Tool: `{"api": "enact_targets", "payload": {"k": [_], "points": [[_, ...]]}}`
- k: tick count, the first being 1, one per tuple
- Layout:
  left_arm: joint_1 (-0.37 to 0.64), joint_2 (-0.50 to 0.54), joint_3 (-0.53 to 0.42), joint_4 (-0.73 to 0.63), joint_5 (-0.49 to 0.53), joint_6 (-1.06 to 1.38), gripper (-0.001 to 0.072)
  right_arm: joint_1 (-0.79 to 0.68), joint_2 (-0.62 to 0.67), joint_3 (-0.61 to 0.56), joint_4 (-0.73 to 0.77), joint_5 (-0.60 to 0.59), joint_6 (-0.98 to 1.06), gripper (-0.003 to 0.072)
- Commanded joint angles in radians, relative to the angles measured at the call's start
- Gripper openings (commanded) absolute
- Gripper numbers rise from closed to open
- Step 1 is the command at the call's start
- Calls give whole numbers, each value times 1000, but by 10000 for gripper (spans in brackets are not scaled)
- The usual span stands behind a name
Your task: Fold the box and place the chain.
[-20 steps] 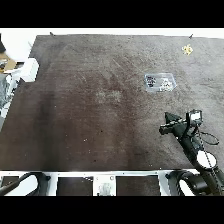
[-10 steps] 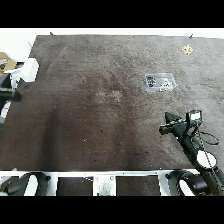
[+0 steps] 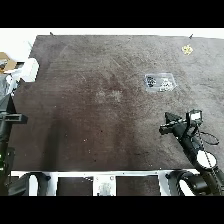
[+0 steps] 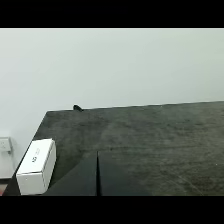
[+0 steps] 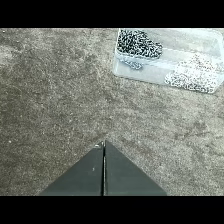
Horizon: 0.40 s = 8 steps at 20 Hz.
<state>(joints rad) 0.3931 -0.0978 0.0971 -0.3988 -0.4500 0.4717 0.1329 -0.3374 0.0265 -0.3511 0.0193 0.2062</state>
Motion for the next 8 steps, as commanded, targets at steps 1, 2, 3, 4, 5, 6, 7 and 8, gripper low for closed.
{"api": "enact_targets", "payload": {"k": [1, 2, 3, 4, 5, 6, 7, 8], "points": [[0, 19, -13, 4, -59, -20, 3, 1, 0, 0, 0, 0, 0, 3], [0, 19, -13, 4, -65, -39, 3, 1, 0, 0, 0, 0, 0, 3], [0, 19, -13, 4, -69, -49, 3, 1, 0, 0, 0, 0, 0, 3], [0, 19, -13, 4, -71, -48, 2, 1, 0, 0, 0, 0, 0, 3], [0, 19, -13, 5, -67, -48, 2, 1, 0, 0, 0, 0, 0, 3], [0, 18, -13, 7, -62, -48, 3, 1, 0, 0, 0, 0, 0, 3], [0, 18, -13, 16, -56, -49, 3, 1, 0, 0, 0, 0, 0, 3], [0, 18, -13, 27, -55, -54, 4, 1, 0, 0, 0, 0, 0, 3]]}}
